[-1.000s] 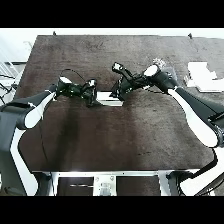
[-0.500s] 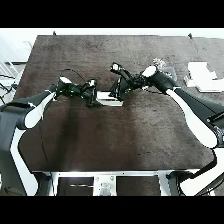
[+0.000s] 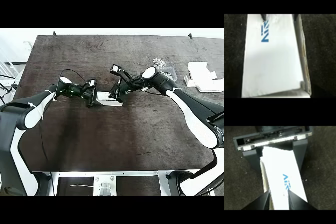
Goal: Fold the box and place the chain.
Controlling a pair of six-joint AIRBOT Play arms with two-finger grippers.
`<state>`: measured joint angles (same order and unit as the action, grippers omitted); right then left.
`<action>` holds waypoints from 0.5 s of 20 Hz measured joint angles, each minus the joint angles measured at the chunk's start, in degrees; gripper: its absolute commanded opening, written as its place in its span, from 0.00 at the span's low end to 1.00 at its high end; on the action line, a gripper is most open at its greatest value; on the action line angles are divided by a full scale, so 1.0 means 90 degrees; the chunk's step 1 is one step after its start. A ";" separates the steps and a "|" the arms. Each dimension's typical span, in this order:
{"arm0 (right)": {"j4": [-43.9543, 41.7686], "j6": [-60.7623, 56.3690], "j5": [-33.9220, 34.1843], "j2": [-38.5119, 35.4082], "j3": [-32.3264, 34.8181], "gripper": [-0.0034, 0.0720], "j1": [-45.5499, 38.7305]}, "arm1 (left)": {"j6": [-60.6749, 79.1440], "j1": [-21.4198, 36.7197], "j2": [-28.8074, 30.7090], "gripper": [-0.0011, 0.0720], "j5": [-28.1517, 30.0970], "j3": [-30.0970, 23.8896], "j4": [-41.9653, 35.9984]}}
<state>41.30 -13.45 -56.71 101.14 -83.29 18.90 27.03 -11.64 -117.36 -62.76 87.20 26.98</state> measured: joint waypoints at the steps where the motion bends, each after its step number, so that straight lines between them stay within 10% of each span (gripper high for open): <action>1: -0.0005 0.0002 0.0007 0.0000 0.0041 0.39 0.0000 | 0.0002 0.0000 0.0000 0.63 0.0000 0.0000 0.0000; 10: -0.0056 0.0010 0.0068 0.0010 0.0328 0.50 0.0087 | 0.0012 0.0000 0.0000 0.63 0.0002 0.0000 0.0005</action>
<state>40.80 -13.37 -56.10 101.23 -80.34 19.68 27.14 -11.64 -117.36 -62.74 87.20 27.03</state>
